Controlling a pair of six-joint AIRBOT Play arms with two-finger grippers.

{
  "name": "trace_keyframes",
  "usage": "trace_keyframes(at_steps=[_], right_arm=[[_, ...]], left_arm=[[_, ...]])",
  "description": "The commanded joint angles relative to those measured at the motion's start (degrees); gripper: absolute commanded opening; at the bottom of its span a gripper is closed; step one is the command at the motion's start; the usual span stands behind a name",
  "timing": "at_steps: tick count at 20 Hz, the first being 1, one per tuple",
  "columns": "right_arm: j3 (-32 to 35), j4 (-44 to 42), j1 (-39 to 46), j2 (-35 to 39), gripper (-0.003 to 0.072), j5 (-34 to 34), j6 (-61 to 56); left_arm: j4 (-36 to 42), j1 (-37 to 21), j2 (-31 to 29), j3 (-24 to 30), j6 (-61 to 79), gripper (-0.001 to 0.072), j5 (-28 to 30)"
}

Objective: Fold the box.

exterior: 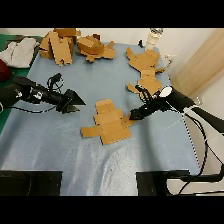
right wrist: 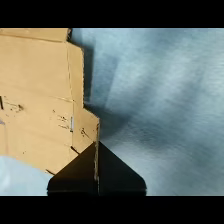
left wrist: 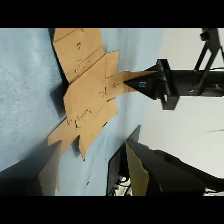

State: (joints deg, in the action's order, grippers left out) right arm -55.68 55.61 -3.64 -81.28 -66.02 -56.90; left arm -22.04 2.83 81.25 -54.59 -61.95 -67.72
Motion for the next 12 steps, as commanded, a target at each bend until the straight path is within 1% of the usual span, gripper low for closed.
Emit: trace_keyframes(at_steps=[1, 2, 4, 6, 9, 12], right_arm=[[0.0, -8.5, -0.3, 1.2, 0.0005, -0.7, 4.0], [0.7, -9.4, -0.9, 2.6, 0.0005, 1.3, 4.5], [3.0, -8.3, -3.1, 5.8, 0.0004, 5.7, 4.4], [5.9, -8.1, -5.9, 8.5, 0.0004, 9.3, 4.4], [9.2, -8.5, -10.4, 10.2, 0.0005, 11.9, 3.8], [9.7, -9.0, -14.0, 10.2, 0.0004, 13.4, 3.0]], left_arm=[[1.0, 0.0, 4.7, 0.0, 1.8, 0.0604, -2.1], [2.0, 0.0, 6.0, 0.0, 3.2, 0.0604, -2.1], [4.2, 0.0, 8.1, 0.0, 6.4, 0.0604, -1.6], [4.9, 0.0, 9.3, 0.0, 7.3, 0.0604, -1.2], [5.3, 0.1, 10.3, 0.0, 8.7, 0.0604, 0.2], [5.2, 0.1, 10.3, 0.0, 10.3, 0.0604, 3.0]])
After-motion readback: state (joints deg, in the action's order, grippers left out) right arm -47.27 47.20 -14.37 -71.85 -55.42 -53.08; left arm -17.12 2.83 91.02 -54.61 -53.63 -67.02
